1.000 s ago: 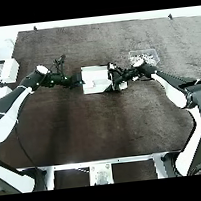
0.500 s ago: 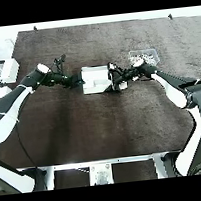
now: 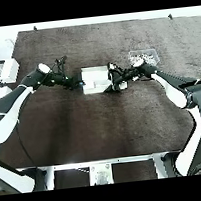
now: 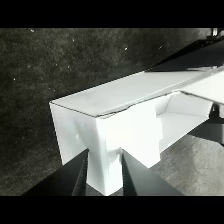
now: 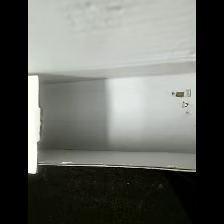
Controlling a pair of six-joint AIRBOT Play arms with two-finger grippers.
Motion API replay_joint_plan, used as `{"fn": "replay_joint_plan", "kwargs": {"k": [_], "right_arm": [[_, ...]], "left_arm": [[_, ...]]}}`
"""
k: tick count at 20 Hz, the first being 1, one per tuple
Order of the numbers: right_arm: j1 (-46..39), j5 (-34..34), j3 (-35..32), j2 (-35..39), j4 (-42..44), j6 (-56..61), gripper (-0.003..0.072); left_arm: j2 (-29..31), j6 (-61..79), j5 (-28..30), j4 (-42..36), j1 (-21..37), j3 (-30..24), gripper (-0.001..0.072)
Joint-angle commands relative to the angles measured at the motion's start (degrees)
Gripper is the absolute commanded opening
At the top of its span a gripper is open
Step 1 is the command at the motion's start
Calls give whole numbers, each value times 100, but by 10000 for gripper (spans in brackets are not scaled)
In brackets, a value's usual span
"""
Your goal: Fold the box and place the chain.
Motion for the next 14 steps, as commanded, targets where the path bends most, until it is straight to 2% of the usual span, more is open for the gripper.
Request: {"fn": "replay_joint_plan", "kwargs": {"k": [1, 4, 8, 10, 11, 14], "right_arm": [[7, -4, -2, 0, 4, 11, 475], [7, -4, -2, 0, 4, 11, 475], [7, -2, -2, 0, 7, 11, 475], [7, -2, -2, 0, 4, 11, 475], [7, -4, -2, 0, 4, 11, 475], [7, -4, -2, 0, 4, 11, 475]], "left_arm": [[-9, -229, -4, 407, -111, 96, 260], [-13, -605, -33, 817, -210, 286, 260], [-26, -1410, -223, 1843, -461, 684, 260], [-26, -1510, -271, 1923, -485, 824, 276], [-26, -1569, -271, 1921, -485, 826, 323], [-37, -1567, -302, 1843, -485, 826, 321]]}}
